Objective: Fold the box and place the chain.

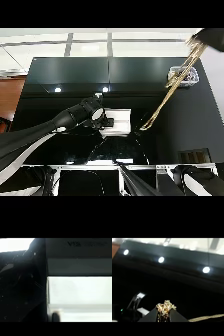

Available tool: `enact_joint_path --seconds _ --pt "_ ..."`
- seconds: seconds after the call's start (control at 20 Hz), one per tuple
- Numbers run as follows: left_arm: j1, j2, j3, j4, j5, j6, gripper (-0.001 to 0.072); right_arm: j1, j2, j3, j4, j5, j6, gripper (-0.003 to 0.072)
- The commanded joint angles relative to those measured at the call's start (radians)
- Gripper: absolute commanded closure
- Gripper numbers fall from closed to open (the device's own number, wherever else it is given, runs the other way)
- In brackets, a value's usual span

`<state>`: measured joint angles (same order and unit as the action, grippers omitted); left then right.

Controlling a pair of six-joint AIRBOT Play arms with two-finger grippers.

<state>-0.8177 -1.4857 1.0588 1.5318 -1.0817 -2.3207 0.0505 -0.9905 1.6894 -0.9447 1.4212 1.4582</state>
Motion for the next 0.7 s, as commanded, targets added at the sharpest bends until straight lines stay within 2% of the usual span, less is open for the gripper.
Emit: enact_joint_path --seconds 0.0,0.35,0.65 --pt "0.000 0.000 0.000 0.000 0.000 0.000 0.0680 0.060 0.004 -0.047 0.061 0.033 -0.001 0.0675" --pt "0.000 0.000 0.000 0.000 0.000 0.000 0.0679 0.148 0.004 -0.048 0.114 0.037 0.000 0.0675" --pt "0.000 0.000 0.000 0.000 0.000 0.000 0.0680 0.153 0.004 -0.048 0.138 0.037 0.000 0.0675"
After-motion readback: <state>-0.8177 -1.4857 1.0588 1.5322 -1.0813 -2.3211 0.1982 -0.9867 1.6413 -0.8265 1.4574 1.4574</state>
